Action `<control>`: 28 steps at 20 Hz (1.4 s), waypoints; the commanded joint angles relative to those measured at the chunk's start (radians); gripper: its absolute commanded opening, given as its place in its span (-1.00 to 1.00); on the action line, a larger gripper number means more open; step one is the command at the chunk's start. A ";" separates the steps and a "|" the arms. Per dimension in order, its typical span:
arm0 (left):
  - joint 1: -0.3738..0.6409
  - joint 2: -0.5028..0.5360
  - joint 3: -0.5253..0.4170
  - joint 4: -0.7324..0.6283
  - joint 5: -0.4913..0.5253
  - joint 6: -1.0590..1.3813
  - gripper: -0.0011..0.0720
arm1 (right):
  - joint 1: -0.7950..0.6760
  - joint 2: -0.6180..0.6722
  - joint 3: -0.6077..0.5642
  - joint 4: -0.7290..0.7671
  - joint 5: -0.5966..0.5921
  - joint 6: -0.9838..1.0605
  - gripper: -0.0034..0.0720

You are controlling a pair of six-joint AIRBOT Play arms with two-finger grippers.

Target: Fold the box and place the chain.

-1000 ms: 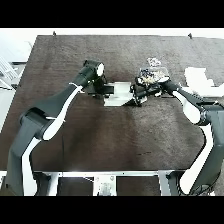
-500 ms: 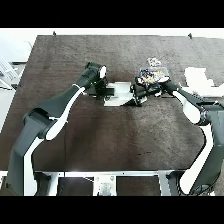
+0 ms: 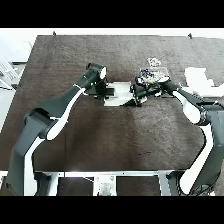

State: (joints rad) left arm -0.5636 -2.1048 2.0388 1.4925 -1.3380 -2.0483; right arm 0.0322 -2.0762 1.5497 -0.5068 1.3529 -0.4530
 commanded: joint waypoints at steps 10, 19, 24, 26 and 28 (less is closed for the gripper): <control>-0.003 -0.003 0.001 0.011 0.041 0.022 -0.45 | 0.000 0.000 0.000 -0.006 -0.001 0.000 0.60; -0.002 0.010 0.041 -0.015 -0.040 0.063 0.60 | 0.000 0.000 0.000 -0.006 -0.001 0.000 0.60; -0.002 0.074 0.042 -0.032 -0.175 0.138 0.60 | 0.000 0.000 0.000 -0.006 -0.001 0.000 0.60; 0.005 0.112 0.041 -0.031 -0.240 0.177 0.60 | 0.000 0.000 0.000 -0.006 -0.001 0.000 0.60; 0.028 0.151 0.032 -0.066 -0.273 0.234 0.60 | 0.000 0.000 0.000 -0.006 -0.001 0.000 0.60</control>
